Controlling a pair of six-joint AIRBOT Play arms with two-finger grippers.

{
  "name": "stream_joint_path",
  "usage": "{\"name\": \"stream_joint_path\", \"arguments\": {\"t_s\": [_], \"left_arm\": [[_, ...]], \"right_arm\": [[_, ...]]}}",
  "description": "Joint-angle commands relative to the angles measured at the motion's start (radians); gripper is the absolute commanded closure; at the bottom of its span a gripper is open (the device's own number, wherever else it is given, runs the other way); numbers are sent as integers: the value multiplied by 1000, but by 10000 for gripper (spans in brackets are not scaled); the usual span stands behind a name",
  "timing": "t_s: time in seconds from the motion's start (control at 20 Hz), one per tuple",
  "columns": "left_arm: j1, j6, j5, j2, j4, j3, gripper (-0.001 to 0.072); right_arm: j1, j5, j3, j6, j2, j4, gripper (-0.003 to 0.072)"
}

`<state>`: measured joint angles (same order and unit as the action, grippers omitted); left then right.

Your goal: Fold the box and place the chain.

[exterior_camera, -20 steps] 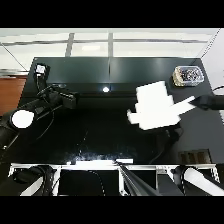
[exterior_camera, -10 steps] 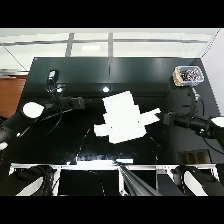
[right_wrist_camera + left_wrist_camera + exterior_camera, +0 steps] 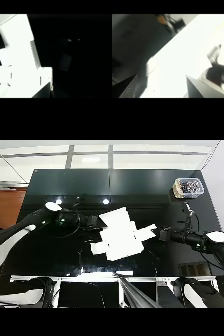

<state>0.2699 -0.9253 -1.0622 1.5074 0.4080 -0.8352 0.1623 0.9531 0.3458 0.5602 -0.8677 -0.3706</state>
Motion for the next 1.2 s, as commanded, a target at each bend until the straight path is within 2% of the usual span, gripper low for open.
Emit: {"name": "stream_joint_path", "arguments": {"t_s": [0.0,0.25,0.35,0.4,0.45,0.55,0.6,0.65,0.9,1.0,1.05,1.15], "left_arm": [[37,42,-166,128,-30,-99,2],[48,134,-229,175,-21,-140,5],[54,210,-256,175,-15,-140,54],[60,246,-256,175,-14,-140,158],[66,275,-256,175,-13,-140,220],[80,309,-254,175,-6,-140,233],[86,321,-254,175,4,-140,309],[90,321,-253,175,16,-140,351],[101,321,-257,175,34,-140,375],[123,350,-252,175,58,-140,600],[129,352,-243,175,65,-140,664],[132,354,-234,175,64,-141,683]], "right_arm": [[-2,12,-2,-3,1,0,675],[-2,12,-2,-3,1,-5,675],[-2,11,-2,-3,1,-5,675],[-2,11,-2,-3,1,-6,675],[-2,11,-2,-3,1,-7,675],[-2,10,-2,-4,1,-8,675],[-2,9,-2,-4,1,-8,675],[-2,7,-2,-4,1,-8,675],[-2,5,-2,-3,1,-21,675],[-2,5,-2,-3,1,-51,675],[-2,7,-2,-3,1,-54,675],[-2,3,-1,-3,1,-53,672]]}}
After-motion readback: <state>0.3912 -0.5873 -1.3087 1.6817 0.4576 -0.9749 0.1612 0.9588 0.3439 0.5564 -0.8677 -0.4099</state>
